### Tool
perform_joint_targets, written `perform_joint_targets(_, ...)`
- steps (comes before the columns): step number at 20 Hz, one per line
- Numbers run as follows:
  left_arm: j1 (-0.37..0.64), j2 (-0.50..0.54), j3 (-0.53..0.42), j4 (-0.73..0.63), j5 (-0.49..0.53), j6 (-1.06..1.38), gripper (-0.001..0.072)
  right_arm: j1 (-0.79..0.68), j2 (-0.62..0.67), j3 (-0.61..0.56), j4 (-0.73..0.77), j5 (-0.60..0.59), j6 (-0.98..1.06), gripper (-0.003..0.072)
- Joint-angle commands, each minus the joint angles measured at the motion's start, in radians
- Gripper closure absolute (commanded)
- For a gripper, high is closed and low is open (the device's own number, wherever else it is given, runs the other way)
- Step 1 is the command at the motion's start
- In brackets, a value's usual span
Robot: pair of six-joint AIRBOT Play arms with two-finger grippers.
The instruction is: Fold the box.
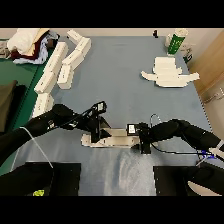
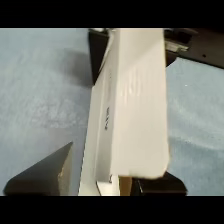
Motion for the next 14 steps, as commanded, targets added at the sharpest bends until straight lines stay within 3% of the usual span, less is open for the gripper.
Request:
perform_joint_targets(1,0.069,0.124,0.029,0.314,-0.065,-0.449,0.0296,0.001,0.000,0.000,0.000,0.000,0.000,0.0243)
perform_joint_targets(3,0.115,0.245,0.071,0.585,-0.222,-0.763,0.0299,0.001,0.000,0.000,0.000,0.000,0.000,0.0243)
perform_joint_targets(4,0.130,0.305,0.086,0.670,-0.294,-0.918,0.0382,0.001,0.000,0.000,0.000,0.000,0.000,0.0243)
perform_joint_targets(5,0.134,0.354,0.092,0.698,-0.346,-1.016,0.0614,0.001,0.000,0.000,0.000,0.000,0.000,0.0243)
perform_joint_targets(6,0.131,0.394,0.092,0.678,-0.385,-1.054,0.0695,0.001,0.000,0.000,0.000,0.000,0.000,0.0243)
perform_joint_targets(7,0.123,0.414,0.090,0.615,-0.407,-1.101,0.0695,0.001,0.000,0.000,0.000,0.000,0.000,0.0243)
perform_joint_targets(10,0.050,0.398,0.063,0.310,-0.326,-1.239,0.0695,0.001,0.000,0.000,0.000,0.000,0.000,0.0243)
perform_joint_targets(14,-0.102,0.219,0.060,0.042,-0.042,-1.265,0.0695,0.001,0.000,0.000,0.000,0.000,0.000,0.0243)
